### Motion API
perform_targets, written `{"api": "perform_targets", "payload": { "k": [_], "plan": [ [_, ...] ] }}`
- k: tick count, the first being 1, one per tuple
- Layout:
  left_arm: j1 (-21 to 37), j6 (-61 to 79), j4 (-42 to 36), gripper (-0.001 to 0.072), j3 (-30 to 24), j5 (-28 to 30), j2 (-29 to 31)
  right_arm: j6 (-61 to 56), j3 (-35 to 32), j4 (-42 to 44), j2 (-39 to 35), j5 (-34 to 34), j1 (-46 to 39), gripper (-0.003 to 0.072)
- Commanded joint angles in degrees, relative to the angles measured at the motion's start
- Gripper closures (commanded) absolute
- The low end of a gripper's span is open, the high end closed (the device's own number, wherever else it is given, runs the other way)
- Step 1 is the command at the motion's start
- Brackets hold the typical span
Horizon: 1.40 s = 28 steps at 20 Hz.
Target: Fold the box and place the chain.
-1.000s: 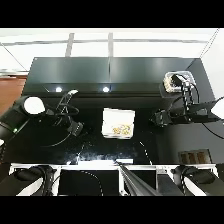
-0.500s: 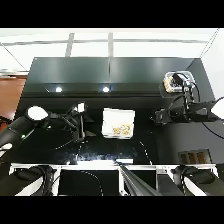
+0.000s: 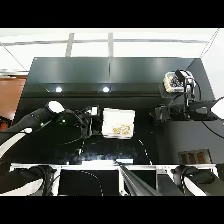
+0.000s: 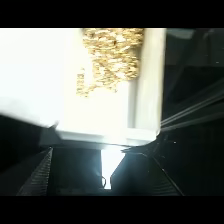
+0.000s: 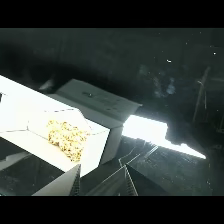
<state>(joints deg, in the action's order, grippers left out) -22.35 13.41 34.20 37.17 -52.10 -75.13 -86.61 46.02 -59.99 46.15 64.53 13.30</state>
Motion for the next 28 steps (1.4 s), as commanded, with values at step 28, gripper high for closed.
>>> {"api": "perform_targets", "payload": {
  "k": [28],
  "plan": [
    [-6.6, -0.11, -3.23, 0.0, 0.61, 4.0, -2.82, 0.02, 0.0, -0.09, -0.04, -0.33, 0.02, 0.035]
  ]
}}
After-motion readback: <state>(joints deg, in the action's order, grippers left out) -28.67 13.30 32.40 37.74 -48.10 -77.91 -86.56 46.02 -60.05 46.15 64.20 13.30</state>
